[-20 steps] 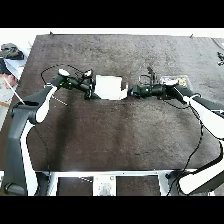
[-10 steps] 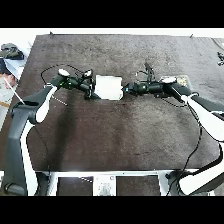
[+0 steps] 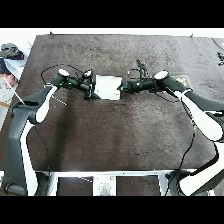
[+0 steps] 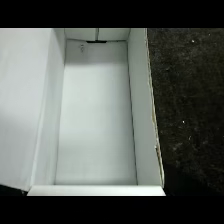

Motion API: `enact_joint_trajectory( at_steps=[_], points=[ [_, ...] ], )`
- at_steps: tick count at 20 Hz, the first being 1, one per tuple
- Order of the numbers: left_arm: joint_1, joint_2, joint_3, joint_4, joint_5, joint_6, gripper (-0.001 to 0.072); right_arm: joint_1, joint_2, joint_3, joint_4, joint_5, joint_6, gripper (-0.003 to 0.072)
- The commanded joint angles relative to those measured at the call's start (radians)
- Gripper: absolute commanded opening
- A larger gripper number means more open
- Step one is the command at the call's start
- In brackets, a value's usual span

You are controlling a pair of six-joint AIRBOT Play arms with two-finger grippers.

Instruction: Fold the box and place the chain.

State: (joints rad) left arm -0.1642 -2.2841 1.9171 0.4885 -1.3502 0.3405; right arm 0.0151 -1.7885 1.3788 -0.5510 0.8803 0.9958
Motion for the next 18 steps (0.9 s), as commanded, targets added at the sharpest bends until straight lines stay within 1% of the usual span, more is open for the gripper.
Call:
enact_joint_trajectory(
  at_steps=[1,6,10,12,15,16,18],
  points=[
    [0.000,-0.001,0.000,0.000,0.000,0.000,0.0347,0.029,-0.003,0.047,-0.142,-0.010,0.110,0.0400],
    [0.000,-0.001,0.000,0.000,0.000,0.000,0.0347,0.069,-0.018,0.103,-0.339,-0.009,0.249,0.0400],
    [0.000,-0.001,0.000,0.000,0.000,0.000,0.0347,0.097,-0.063,0.184,-0.457,0.042,0.359,0.0400],
    [0.000,-0.001,0.000,0.000,0.000,0.000,0.0347,0.118,-0.085,0.238,-0.517,0.077,0.402,0.0400],
    [0.000,-0.001,0.000,0.000,0.000,0.000,0.0347,0.161,-0.134,0.348,-0.666,0.200,0.519,0.0400],
    [0.000,-0.001,0.000,0.000,0.000,0.000,0.0347,0.172,-0.142,0.378,-0.723,0.226,0.576,0.0400],
    [0.000,-0.001,0.000,0.000,0.000,0.000,0.0347,0.185,-0.142,0.415,-0.780,0.255,0.663,0.0400]
  ],
)
